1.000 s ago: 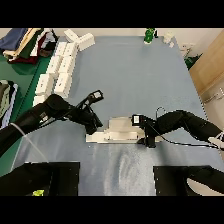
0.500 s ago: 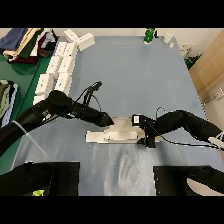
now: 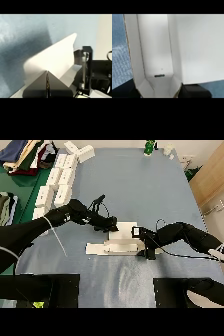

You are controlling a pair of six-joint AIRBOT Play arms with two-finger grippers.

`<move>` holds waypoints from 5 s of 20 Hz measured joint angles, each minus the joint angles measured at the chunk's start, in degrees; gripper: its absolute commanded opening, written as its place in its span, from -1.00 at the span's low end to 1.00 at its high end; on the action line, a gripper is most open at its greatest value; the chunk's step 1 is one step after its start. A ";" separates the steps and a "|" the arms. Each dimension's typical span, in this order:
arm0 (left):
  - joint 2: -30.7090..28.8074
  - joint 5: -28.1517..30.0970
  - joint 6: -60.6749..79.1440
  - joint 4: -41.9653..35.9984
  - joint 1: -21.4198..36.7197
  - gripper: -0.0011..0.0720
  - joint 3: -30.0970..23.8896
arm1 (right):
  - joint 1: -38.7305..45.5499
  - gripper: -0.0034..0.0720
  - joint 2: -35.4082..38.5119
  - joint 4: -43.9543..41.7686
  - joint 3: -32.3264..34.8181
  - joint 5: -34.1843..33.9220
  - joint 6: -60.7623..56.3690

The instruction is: Fold the box.

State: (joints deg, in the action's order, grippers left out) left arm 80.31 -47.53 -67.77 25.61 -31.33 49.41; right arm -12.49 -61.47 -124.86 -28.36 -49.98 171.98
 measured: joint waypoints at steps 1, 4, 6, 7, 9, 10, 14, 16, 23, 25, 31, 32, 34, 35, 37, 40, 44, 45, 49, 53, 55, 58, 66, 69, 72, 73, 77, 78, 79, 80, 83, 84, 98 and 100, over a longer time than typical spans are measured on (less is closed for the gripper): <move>1.07 -0.66 -0.98 0.37 -0.13 -0.94 0.13 | 0.00 0.48 0.00 0.00 0.00 0.00 0.02; 3.19 -2.12 -2.62 1.01 -0.61 -0.94 0.31 | 0.00 0.48 0.00 0.02 0.00 0.00 0.09; 3.82 -2.62 -3.13 1.11 -0.85 -0.94 0.35 | 0.00 0.48 0.00 0.04 0.00 0.00 0.07; 4.02 -2.80 -3.41 1.11 -0.90 -0.94 0.35 | 0.00 0.48 0.00 0.04 0.00 0.00 0.07; 4.24 -3.15 -3.48 1.18 -0.98 -0.94 0.42 | 0.00 0.48 0.00 0.04 0.00 0.00 0.07; 4.31 -3.23 -3.45 1.31 -1.01 -0.94 0.61 | 0.00 0.48 0.00 0.04 0.00 0.00 0.04; 1.70 -5.05 -0.15 1.64 -0.07 -0.94 2.75 | 0.00 0.48 0.00 -0.02 0.00 0.00 -0.07; -2.34 -5.31 1.57 3.32 1.20 -0.94 3.54 | 0.00 0.48 0.00 -0.02 0.00 0.00 -0.07; -22.60 -7.78 3.52 19.96 1.55 -0.94 1.95 | 0.00 0.48 0.00 0.00 0.00 0.00 -0.04; -27.67 -7.98 4.44 25.94 0.11 -0.94 -0.11 | 0.00 0.48 0.00 -0.02 0.00 0.00 -0.04; -34.03 -6.71 19.91 33.11 -2.51 0.94 -8.02 | 0.00 0.48 0.00 0.00 0.00 0.00 -0.04; -34.16 -5.90 23.82 32.35 -2.29 0.94 -9.53 | 0.00 0.48 0.00 0.00 0.00 0.00 -0.04; -33.88 -3.56 32.98 29.57 -1.84 0.94 -12.81 | 0.00 0.48 0.00 0.02 0.00 0.00 -0.04; -33.44 -2.51 37.86 27.58 -1.66 0.94 -14.43 | 0.00 0.48 0.00 0.02 0.00 0.00 -0.04; -31.82 -1.20 47.78 23.41 -1.60 0.94 -17.09 | 0.00 0.48 0.00 0.02 0.00 0.00 -0.02; -28.20 0.28 60.54 17.55 -1.55 0.94 -19.50 | 0.00 0.48 0.00 0.09 0.00 0.00 -0.02; -23.56 2.82 68.87 12.83 -1.75 0.94 -20.55 | 0.00 0.48 0.00 0.11 0.00 0.00 -0.02; -22.73 3.56 69.94 11.98 -2.05 0.94 -20.65 | 0.00 0.48 0.00 0.13 0.00 0.00 -0.02; -19.76 6.21 73.75 8.33 -3.76 0.65 -20.83 | 0.00 0.48 0.00 0.13 0.00 0.00 0.00; -18.01 8.66 75.32 6.82 -4.76 -0.04 -20.90 | 0.00 0.48 0.00 0.15 0.00 0.00 0.00; -17.68 9.31 75.71 6.51 -4.90 -0.05 -20.90 | 0.00 0.48 0.00 0.13 0.00 0.00 0.00; -17.44 9.92 75.97 6.14 -5.05 -0.52 -20.90 | 0.00 0.48 0.00 0.15 0.00 0.00 0.00; -16.37 12.83 81.37 -2.40 -7.72 -0.52 -20.90 | 0.00 0.48 0.00 0.15 0.00 -0.02 0.02; -14.91 13.77 83.34 -4.94 -8.26 0.29 -20.90 | 0.00 0.48 0.00 0.15 0.00 -0.02 0.02; -14.27 13.92 84.30 -5.99 -8.48 0.94 -20.90 | 0.00 0.48 0.00 0.15 0.00 -0.02 0.02; -14.21 14.01 84.37 -6.19 -8.48 0.94 -20.90 | 0.00 0.48 0.00 0.15 0.00 -0.02 0.02; -13.97 14.27 84.50 -6.69 -8.55 -0.61 -20.90 | 0.00 0.48 0.00 0.17 0.00 0.00 0.02; -13.92 14.82 84.56 -6.60 -8.61 -0.94 -20.90 | 0.00 0.48 0.00 0.15 0.00 0.00 0.02; -13.94 14.86 84.59 -6.10 -8.59 -0.94 -20.90 | 0.00 0.48 0.00 0.15 0.00 0.00 -0.04; -14.08 14.60 84.46 -5.46 -8.61 -0.94 -20.90 | 0.00 0.48 0.00 0.15 0.00 -0.02 -0.02; -15.34 14.56 79.54 -0.68 -8.61 -0.94 -20.90 | 0.00 0.48 0.00 0.15 0.00 0.00 -0.04; -16.17 14.43 76.08 2.05 -8.61 -0.94 -20.90 | 0.00 0.48 0.00 0.13 0.00 0.00 -0.04; -33.35 5.55 -10.93 35.23 4.42 -0.94 -21.92 | 0.00 0.48 0.00 0.15 0.00 0.00 -0.02; -32.76 3.50 -16.87 35.87 8.96 -0.94 -22.69 | 0.00 0.48 0.00 0.15 0.00 -0.02 -0.02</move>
State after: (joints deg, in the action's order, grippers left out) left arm 47.55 -44.03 -84.64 61.47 -22.37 26.72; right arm -12.49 -61.47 -124.70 -28.36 -50.00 171.96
